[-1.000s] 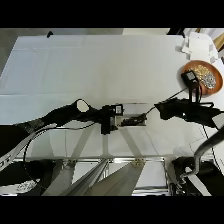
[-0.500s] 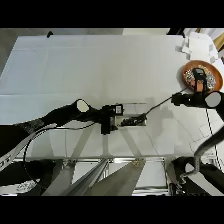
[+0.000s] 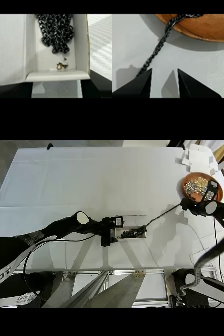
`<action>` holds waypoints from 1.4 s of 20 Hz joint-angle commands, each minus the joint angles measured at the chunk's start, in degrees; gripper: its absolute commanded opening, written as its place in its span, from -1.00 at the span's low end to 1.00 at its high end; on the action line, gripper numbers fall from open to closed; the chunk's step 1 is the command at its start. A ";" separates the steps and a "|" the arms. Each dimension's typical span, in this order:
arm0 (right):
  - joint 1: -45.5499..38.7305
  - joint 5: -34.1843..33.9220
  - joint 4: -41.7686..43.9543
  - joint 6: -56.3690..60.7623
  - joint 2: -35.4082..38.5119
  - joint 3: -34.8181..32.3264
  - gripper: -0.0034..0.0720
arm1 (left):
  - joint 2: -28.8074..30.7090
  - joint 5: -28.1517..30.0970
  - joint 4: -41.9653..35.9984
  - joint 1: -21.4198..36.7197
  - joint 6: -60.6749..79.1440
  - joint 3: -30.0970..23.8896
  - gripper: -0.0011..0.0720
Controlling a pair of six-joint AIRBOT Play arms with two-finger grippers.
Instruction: Fold the box and place the chain.
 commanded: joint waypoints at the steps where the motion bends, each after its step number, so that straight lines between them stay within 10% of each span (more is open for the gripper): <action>1: -0.44 -8.39 -0.42 1.97 -4.63 0.11 -0.05 | 0.04 0.00 0.02 0.00 0.00 -0.02 -0.22; 9: -0.44 -20.06 -0.44 1.38 -6.21 0.11 -0.32 | 0.04 0.00 0.02 0.00 0.00 -0.02 -0.22; 17: 0.74 -17.86 -0.17 1.51 -7.34 0.11 -0.87 | 0.02 0.02 0.02 0.00 0.00 -0.02 -0.22; 28: 13.31 16.24 2.78 -8.33 15.82 0.11 -0.88 | 0.04 0.00 0.02 0.00 0.00 -0.02 -0.22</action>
